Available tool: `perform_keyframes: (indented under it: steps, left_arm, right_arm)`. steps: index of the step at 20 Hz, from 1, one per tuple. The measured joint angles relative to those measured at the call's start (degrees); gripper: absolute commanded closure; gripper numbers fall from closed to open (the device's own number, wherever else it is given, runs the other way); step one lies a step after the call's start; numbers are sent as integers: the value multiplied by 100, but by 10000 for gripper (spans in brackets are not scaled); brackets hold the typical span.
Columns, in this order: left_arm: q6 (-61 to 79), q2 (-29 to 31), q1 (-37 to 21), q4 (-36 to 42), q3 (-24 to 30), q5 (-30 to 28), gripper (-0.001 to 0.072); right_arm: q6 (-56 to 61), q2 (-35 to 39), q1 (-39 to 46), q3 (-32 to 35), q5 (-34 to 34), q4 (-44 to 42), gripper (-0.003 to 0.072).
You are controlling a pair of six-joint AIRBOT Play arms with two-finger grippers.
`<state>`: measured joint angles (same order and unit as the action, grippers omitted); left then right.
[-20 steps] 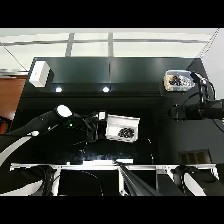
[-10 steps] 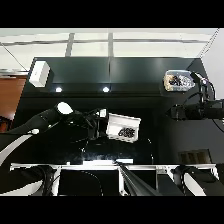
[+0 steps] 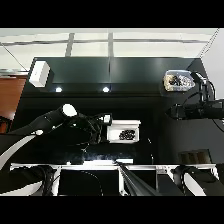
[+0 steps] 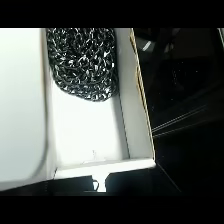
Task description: Fold the box and place the chain.
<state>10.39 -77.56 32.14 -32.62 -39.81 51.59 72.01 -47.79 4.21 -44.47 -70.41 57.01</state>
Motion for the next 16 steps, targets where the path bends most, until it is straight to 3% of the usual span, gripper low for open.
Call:
perform_keyframes:
  steps: [1,2,3,9,16]
  left_arm:
    - [-72,0,7,2,0,-46,233]
    - [-140,-2,13,2,0,-72,233]
    - [-190,-2,17,2,0,-111,233]
    - [-328,-2,24,-20,0,-212,233]
    - [-328,-2,24,-39,-7,-214,231]
  right_arm:
    - [2,0,0,2,39,-9,462]
    - [2,0,0,0,90,-33,110]
    - [2,-4,-13,0,157,-103,-27]
    - [-216,-350,-680,0,551,-761,-24]
    - [-1810,-1261,-1593,0,957,-1309,-22]
